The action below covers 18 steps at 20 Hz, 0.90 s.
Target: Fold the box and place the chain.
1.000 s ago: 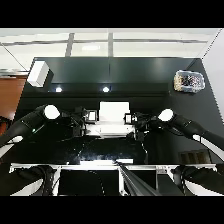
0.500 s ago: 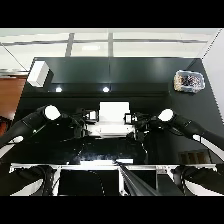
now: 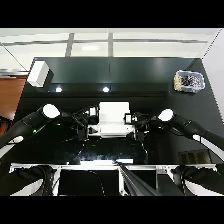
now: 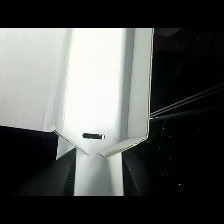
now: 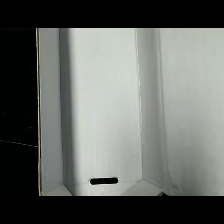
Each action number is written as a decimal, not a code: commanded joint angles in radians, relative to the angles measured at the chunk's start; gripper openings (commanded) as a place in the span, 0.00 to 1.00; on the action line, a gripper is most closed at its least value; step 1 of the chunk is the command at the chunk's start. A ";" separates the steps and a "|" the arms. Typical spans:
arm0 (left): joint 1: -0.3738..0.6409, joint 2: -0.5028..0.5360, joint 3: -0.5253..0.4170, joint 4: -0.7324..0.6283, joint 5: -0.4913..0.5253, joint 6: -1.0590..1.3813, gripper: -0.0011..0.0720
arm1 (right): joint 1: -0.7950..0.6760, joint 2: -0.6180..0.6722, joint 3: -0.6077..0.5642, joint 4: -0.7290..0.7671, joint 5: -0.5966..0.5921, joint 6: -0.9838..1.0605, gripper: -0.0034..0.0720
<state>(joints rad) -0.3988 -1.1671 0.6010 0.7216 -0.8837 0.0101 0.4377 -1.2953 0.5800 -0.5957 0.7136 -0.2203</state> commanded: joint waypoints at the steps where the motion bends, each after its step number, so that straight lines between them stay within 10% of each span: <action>1: 0.000 0.000 0.000 -0.027 -0.006 0.010 0.34 | 0.001 -0.001 -0.001 0.000 0.000 0.000 0.22; 10: -0.027 -0.086 0.000 -0.240 0.021 0.091 0.31 | 0.001 -0.001 -0.001 0.001 0.000 0.001 0.22; 18: -0.079 -0.095 0.000 -0.151 0.092 0.083 0.24 | 0.001 -0.001 -0.001 0.000 0.000 0.001 0.22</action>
<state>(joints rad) -0.4652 -1.2583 0.6014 0.5419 -0.8188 0.0956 0.4377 -1.2953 0.5800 -0.5961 0.7136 -0.2203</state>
